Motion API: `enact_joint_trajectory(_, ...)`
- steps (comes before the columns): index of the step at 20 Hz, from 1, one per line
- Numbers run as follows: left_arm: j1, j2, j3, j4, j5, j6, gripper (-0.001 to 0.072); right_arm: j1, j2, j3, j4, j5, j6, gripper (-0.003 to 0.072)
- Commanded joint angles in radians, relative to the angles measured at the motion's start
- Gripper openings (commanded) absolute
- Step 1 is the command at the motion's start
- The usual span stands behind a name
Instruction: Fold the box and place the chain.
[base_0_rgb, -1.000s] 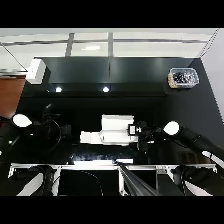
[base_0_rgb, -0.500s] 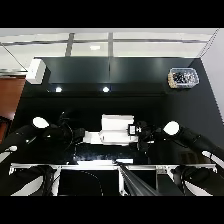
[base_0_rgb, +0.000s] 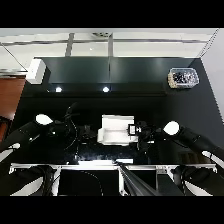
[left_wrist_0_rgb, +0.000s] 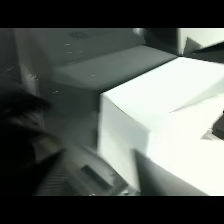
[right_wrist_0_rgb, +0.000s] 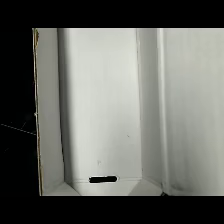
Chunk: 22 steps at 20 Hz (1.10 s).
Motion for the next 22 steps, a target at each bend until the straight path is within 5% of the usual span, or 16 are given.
enact_joint_trajectory(1, -0.001, 0.0, 0.033, -0.027, -0.055, 0.039, 0.0647, 0.0, 0.0, -0.001, 0.0, 0.0, 0.0, 0.0423)
enact_joint_trajectory(2, -0.002, 0.0, 0.039, -0.028, -0.073, 0.039, 0.0697, 0.0, 0.0, -0.001, 0.0, 0.0, 0.0, 0.0423)
enact_joint_trajectory(7, -0.029, 0.0, 0.046, -0.028, -0.099, 0.038, 0.0698, 0.0, 0.0, -0.001, 0.0, 0.0, 0.0, 0.0422)
enact_joint_trajectory(13, -0.182, 0.0, 0.048, 0.004, 0.12, -0.115, 0.0698, 0.0, 0.0, -0.001, 0.001, -0.002, 0.0, 0.0423)
enact_joint_trajectory(16, -0.262, -0.001, 0.084, 0.149, 0.197, -0.324, 0.0697, 0.0, 0.0, -0.001, 0.001, -0.002, 0.001, 0.0422)
enact_joint_trajectory(22, -0.43, -0.001, 0.231, 0.713, 0.18, -0.923, 0.0696, 0.0, 0.0, -0.001, 0.001, -0.002, 0.001, 0.0423)
